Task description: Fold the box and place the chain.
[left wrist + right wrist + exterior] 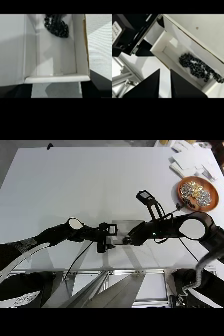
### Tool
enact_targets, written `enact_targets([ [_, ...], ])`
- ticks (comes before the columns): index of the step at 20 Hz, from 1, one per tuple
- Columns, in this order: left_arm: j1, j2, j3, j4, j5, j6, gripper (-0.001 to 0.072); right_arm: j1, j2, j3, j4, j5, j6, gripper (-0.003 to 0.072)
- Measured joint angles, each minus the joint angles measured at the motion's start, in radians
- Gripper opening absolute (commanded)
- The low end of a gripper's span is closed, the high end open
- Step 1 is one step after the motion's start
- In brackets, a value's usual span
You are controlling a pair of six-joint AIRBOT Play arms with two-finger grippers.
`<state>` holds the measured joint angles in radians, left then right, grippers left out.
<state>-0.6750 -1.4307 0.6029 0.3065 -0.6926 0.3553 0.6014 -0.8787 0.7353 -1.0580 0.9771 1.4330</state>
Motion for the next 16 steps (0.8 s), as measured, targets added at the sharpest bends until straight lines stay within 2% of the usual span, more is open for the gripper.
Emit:
enact_targets([
  [4, 0.000, 0.000, 0.000, 0.000, 0.000, 0.000, 0.0135, -0.066, -0.022, 0.111, -0.015, 0.061, -0.029, 0.0199],
  [5, 0.000, 0.000, 0.000, 0.000, 0.000, 0.000, 0.0135, -0.099, -0.025, 0.146, -0.020, 0.073, -0.035, 0.0160],
  [6, 0.000, 0.000, 0.000, 0.000, 0.000, 0.000, 0.0135, -0.141, -0.026, 0.181, -0.032, 0.082, -0.040, 0.0078],
  [7, 0.000, 0.000, 0.000, 0.000, 0.000, 0.000, 0.0135, -0.183, -0.027, 0.207, -0.044, 0.084, -0.042, 0.0034],
  [13, 0.000, 0.000, 0.000, 0.000, 0.000, 0.000, 0.0135, -0.411, -0.102, 0.268, -0.232, 0.072, -0.013, 0.0021],
  [14, 0.000, 0.000, 0.000, 0.000, 0.000, 0.000, 0.0135, -0.429, -0.126, 0.270, -0.263, 0.072, -0.005, 0.0029],
  [16, 0.000, 0.000, 0.000, 0.000, 0.000, 0.000, 0.0135, -0.452, -0.181, 0.266, -0.322, 0.073, 0.024, 0.0234],
])
